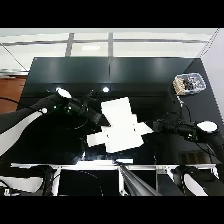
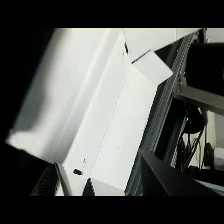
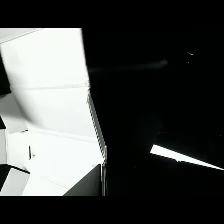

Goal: Fold the box and place the chain.

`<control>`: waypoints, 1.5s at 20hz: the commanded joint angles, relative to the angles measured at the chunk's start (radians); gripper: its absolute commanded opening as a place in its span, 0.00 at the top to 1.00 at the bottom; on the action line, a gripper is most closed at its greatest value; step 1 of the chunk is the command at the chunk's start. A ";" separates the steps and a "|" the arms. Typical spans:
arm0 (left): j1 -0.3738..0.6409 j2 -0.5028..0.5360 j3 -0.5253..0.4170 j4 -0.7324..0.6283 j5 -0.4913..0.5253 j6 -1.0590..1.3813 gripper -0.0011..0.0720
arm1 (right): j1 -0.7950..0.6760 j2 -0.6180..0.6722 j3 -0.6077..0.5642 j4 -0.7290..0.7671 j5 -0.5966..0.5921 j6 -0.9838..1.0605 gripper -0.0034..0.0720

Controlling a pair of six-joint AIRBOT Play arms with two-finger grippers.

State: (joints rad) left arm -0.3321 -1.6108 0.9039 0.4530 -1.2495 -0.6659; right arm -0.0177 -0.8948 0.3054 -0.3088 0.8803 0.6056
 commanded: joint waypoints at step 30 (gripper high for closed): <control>-0.131 0.134 0.100 0.172 0.192 0.287 0.96 | -0.280 0.001 0.440 -0.426 0.163 -0.001 0.11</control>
